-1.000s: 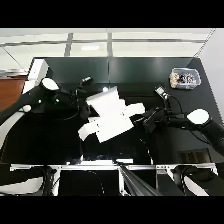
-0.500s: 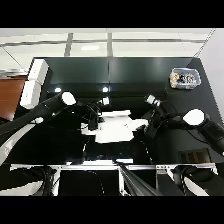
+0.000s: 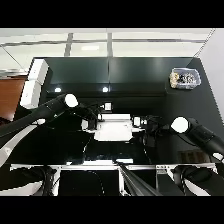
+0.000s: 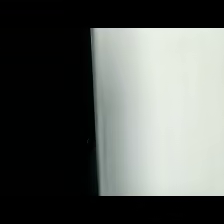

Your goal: Fold the box and place the chain.

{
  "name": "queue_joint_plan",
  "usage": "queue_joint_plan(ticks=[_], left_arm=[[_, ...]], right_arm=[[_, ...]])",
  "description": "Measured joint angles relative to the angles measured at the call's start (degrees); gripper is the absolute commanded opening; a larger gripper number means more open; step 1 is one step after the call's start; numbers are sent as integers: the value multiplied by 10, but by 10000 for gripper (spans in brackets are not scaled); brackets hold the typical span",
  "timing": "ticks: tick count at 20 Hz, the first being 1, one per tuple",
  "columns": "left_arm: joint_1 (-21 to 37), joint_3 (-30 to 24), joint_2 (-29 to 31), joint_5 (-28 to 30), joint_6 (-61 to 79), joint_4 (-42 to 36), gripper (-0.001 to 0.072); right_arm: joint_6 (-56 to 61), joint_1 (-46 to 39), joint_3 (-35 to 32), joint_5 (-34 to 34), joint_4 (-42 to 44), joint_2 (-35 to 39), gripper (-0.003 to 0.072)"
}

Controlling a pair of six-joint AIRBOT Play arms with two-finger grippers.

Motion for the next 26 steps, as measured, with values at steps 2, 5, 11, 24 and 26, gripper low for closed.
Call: queue_joint_plan(ticks=[2, 5, 11, 24, 26], left_arm=[[0, 0, 0, 0, 1, 2, 28], [-1, 0, 0, 0, 3, 4, 28], [-1, 0, 0, -1, 4, 6, 28], [0, 0, 0, -1, 4, 6, 28], [0, 0, 0, -1, 4, 6, 28]], right_arm=[[-12, 14, -1, -3, 14, -9, 676], [-23, 33, -1, -27, 31, -31, 676], [-32, 56, 3, -90, 99, -55, 676], [-124, 0, 54, -104, 135, -49, 675], [-140, -1, 56, -101, 138, -51, 676]])
